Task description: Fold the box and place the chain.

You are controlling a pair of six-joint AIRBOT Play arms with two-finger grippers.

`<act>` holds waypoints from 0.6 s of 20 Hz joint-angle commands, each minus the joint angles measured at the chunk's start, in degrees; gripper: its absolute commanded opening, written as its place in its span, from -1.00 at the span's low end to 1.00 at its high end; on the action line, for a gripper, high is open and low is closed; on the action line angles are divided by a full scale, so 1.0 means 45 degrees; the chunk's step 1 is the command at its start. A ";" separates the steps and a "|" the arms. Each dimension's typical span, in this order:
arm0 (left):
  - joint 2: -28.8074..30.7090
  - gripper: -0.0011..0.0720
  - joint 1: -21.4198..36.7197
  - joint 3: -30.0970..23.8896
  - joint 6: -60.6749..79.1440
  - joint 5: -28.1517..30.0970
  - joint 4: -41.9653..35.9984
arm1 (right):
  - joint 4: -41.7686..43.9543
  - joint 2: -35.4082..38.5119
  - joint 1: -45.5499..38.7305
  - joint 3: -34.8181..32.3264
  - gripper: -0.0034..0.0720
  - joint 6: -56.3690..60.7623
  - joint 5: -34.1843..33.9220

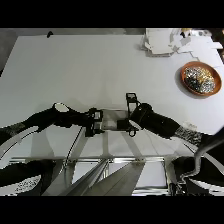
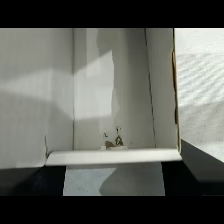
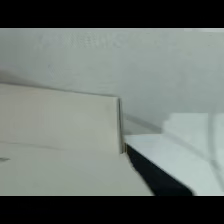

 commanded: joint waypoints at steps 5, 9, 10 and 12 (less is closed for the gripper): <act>0.0000 -0.93 0.0000 -0.0005 -0.0078 0.0000 -0.0024 | -0.0889 0.0597 -0.0029 0.0029 -0.20 0.0102 0.0010; 0.0000 -0.93 0.0000 -0.0005 -0.0078 0.0000 -0.0024 | -0.1020 0.0578 -0.0384 0.0029 -0.21 0.0228 0.0000; 0.0000 -0.93 0.0000 -0.0005 -0.0078 0.0000 -0.0024 | -0.1020 0.0573 -0.0481 0.0024 -0.21 0.0228 0.0000; 0.0000 -0.93 0.0000 -0.0005 -0.0078 0.0000 -0.0024 | -0.1020 0.0505 -0.0568 0.0024 -0.23 0.0228 -0.0029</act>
